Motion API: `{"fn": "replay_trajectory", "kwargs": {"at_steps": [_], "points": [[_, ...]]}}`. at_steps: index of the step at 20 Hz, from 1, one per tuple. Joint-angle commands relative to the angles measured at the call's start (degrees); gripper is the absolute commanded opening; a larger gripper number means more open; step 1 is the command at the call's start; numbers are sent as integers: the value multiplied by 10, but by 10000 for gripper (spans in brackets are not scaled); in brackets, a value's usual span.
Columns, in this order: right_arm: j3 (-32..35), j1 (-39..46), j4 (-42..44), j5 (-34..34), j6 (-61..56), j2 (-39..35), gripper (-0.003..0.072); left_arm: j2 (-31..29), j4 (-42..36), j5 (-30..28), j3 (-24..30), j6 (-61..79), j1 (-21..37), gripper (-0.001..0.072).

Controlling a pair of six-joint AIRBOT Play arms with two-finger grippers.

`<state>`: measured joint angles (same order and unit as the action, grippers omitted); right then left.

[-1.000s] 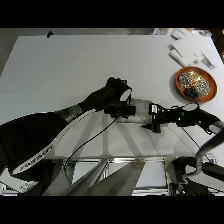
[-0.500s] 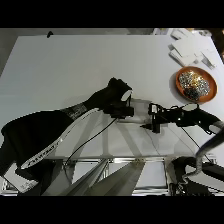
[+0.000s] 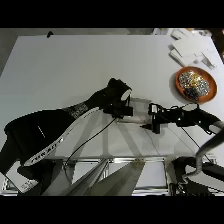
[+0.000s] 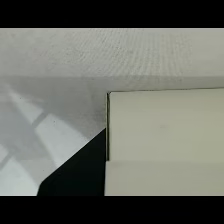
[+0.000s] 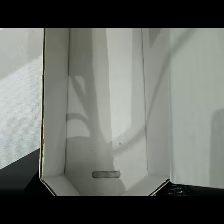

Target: Fold the box and place the chain.

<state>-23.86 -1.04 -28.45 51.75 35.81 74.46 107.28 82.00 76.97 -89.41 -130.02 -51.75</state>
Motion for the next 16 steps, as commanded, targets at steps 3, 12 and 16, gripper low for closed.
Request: {"fn": "replay_trajectory", "kwargs": {"at_steps": [3, 12, 16], "points": [[0, 0, 0, -1, 1, 0, 339, 2, -3, 0, 0, 4, 0, 16], [0, 0, 0, -1, 1, 0, 339, -21, -4, 39, 0, 17, 19, 225], [0, 0, 0, -1, 1, 0, 339, -21, -18, 38, 0, 40, 22, 229]]}}
